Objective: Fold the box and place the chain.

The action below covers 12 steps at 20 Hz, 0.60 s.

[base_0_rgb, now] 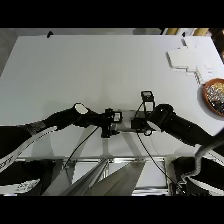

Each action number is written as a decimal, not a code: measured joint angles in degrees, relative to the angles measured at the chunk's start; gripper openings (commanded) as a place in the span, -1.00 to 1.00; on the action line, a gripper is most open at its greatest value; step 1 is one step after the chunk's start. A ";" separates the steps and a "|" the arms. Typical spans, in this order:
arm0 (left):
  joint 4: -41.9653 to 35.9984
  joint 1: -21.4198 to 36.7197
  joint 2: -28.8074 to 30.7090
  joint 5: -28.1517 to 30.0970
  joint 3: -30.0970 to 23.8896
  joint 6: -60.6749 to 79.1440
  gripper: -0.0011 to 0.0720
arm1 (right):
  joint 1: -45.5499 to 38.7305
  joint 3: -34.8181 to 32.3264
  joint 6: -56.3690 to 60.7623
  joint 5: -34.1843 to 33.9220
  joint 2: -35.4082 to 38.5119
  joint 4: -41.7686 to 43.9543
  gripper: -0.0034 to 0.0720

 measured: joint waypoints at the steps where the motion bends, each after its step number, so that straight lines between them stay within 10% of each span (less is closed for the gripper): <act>1: 0.02 0.00 0.00 -0.04 0.00 0.00 -0.28 | 0.00 -0.68 -0.04 -0.02 0.07 -0.02 0.26; 12: 0.04 0.00 0.00 -0.11 0.00 -0.09 -0.28 | -0.04 -2.82 1.16 -4.72 0.20 0.13 -0.28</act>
